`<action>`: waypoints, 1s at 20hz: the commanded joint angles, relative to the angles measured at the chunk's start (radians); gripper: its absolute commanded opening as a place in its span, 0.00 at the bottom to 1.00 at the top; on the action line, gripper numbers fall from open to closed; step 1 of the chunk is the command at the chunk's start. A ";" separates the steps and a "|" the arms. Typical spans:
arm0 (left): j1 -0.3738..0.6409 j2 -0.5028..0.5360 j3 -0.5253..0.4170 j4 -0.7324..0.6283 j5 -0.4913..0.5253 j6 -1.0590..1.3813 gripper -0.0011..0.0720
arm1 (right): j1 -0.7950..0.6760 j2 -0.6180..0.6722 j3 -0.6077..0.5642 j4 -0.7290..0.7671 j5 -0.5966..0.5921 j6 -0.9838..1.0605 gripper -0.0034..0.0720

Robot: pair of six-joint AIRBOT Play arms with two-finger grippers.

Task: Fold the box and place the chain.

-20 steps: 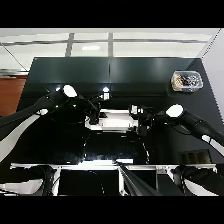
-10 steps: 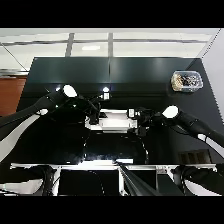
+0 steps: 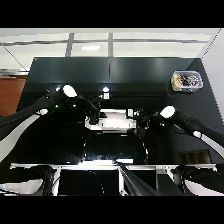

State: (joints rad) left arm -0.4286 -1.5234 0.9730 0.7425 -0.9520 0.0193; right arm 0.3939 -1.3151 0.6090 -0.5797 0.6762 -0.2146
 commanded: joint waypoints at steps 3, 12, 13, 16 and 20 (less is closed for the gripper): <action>0.000 0.001 0.000 0.000 -0.001 0.000 0.05 | 0.001 -0.006 0.000 0.041 -0.026 -0.044 0.89; 0.000 0.004 0.000 0.000 -0.003 -0.002 0.07 | 0.001 -0.006 -0.001 0.040 -0.026 -0.044 0.68; 0.000 0.011 0.000 0.000 -0.003 -0.006 0.23 | 0.001 -0.006 -0.001 0.040 -0.027 -0.044 0.69; 0.003 0.061 0.010 0.026 -0.012 -0.080 0.66 | 0.001 -0.005 0.000 0.040 -0.038 -0.044 0.68; 0.002 0.182 0.016 0.241 -0.117 -0.304 0.68 | 0.001 -0.005 0.000 0.052 -0.053 -0.044 0.68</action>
